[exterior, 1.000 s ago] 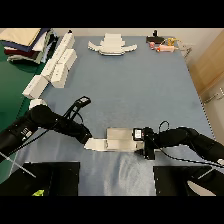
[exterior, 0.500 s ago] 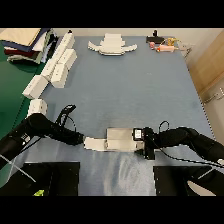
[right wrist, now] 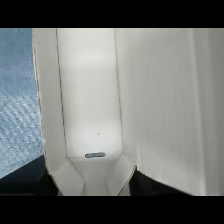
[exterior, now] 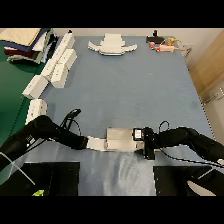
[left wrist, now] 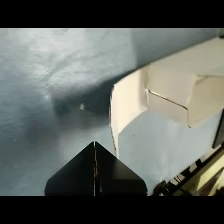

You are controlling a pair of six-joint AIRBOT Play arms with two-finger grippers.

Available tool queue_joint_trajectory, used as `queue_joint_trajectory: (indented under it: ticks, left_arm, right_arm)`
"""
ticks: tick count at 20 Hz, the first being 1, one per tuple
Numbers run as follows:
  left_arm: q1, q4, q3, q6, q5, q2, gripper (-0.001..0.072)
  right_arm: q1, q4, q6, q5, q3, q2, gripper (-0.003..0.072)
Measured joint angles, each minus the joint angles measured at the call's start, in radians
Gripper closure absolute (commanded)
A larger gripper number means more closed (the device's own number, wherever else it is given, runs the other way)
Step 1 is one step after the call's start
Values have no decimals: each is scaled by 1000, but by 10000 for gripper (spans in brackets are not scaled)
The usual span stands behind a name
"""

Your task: Fold the box.

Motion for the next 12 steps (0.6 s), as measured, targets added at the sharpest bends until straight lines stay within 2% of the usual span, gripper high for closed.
queue_joint_trajectory:
  ticks: [4,8,9,10,11,12]
  left_arm:
    - [-111,-62,3,-5,34,-29,697]
    - [-148,-109,34,-6,104,-37,694]
    - [-153,-113,43,-6,121,-37,640]
    - [-154,-119,51,-6,133,-39,394]
    - [-158,-120,60,-6,147,-39,352]
    - [-158,-123,67,-9,159,-40,352]
  right_arm:
    - [0,0,0,0,0,0,225]
    - [0,0,0,0,0,0,225]
    - [0,0,0,0,0,0,225]
    - [0,0,0,0,0,0,225]
    - [0,0,0,0,0,0,225]
    - [0,0,0,0,0,0,225]
